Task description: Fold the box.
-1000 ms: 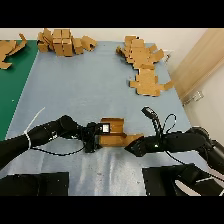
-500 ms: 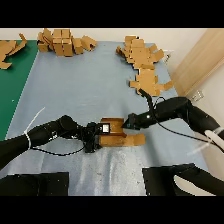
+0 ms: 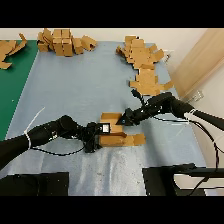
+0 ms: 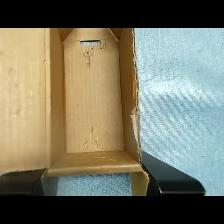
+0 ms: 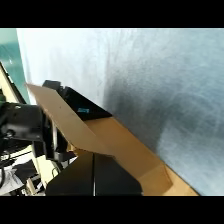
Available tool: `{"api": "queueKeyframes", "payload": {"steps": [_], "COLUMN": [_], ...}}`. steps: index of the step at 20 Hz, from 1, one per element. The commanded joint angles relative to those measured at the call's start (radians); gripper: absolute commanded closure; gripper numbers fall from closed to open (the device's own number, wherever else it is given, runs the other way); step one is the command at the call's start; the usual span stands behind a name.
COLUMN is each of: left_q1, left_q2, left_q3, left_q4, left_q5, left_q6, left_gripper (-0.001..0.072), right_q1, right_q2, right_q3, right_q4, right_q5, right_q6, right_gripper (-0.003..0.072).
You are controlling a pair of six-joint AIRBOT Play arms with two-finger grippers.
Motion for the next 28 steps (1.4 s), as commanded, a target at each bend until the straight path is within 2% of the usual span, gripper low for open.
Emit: {"api": "queueKeyframes", "payload": {"steps": [1, 5, 12, 16, 22, 25, 28], "left_q1": [0.0, 0.0, 0.0, 0.0, 0.0, 0.0, 0.0], "left_q2": [0.0, 0.0, 0.0, 0.0, 0.0, 0.0, 0.0], "left_q3": [0.001, 0.001, 0.001, 0.001, 0.001, 0.001, 0.001], "left_q4": [0.0, 0.0, 0.0, 0.0, 0.0, 0.0, 0.0], "left_q5": [0.0, 0.0, 0.0, 0.0, 0.0, 0.0, 0.0], "left_q6": [0.0, 0.001, 0.0, 0.001, 0.0, 0.0, 0.0], "left_gripper": [0.0243, 0.0242, 0.0243, 0.0243, 0.0242, 0.0242, 0.0242], "right_q1": [0.035, 0.054, 0.055, 0.05, -0.035, -0.046, -0.002], "right_q2": [-0.032, -0.033, -0.057, -0.034, 0.119, 0.221, 0.363], "right_q3": [-0.006, -0.006, -0.052, -0.039, 0.027, 0.025, -0.029], "right_q4": [-0.064, -0.091, -0.105, -0.107, -0.245, -0.379, -0.476], "right_q5": [0.084, 0.163, 0.198, 0.211, 0.134, 0.064, 0.06], "right_q6": [-0.033, -0.05, -0.049, -0.068, -0.048, 0.019, 0.041], "right_gripper": [0.0685, 0.0684, 0.0685, 0.0684, 0.0684, 0.0684, 0.0684]}}
